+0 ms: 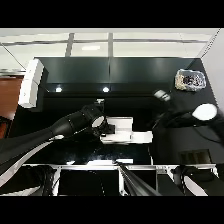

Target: Fold the box and place the chain.

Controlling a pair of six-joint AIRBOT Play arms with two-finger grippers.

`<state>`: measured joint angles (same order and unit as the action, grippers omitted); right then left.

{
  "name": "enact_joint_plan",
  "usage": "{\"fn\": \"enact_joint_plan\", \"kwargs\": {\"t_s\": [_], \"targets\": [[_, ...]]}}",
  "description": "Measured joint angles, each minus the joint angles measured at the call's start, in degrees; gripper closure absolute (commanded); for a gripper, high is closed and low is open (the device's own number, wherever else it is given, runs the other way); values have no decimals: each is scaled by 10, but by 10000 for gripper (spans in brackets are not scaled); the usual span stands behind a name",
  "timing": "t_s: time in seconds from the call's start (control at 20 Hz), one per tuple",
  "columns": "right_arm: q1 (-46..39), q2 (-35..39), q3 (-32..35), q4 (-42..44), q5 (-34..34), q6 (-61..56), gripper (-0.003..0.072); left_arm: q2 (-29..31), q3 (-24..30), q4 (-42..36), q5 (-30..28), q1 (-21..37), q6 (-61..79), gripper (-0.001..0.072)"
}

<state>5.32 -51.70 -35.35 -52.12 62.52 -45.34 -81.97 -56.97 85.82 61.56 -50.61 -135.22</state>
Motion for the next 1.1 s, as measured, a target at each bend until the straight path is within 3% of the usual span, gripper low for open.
{"fn": "enact_joint_plan", "kwargs": {"t_s": [0.2,0.35,0.6,0.95,1.0,1.1], "targets": [[-164,12,37,-22,-17,-154,676,0,0,0,1,0,0,684],[-208,-10,94,16,-17,-209,677,0,0,0,1,0,-1,684],[-138,-90,143,124,9,-188,676,0,0,0,4,0,-1,684],[-19,-139,141,249,28,-96,675,0,0,-4,4,1,-1,684],[-14,-141,132,256,35,-87,643,0,0,-6,4,1,-1,684],[-7,-143,111,266,47,-74,172,0,0,-8,4,1,0,684]]}}
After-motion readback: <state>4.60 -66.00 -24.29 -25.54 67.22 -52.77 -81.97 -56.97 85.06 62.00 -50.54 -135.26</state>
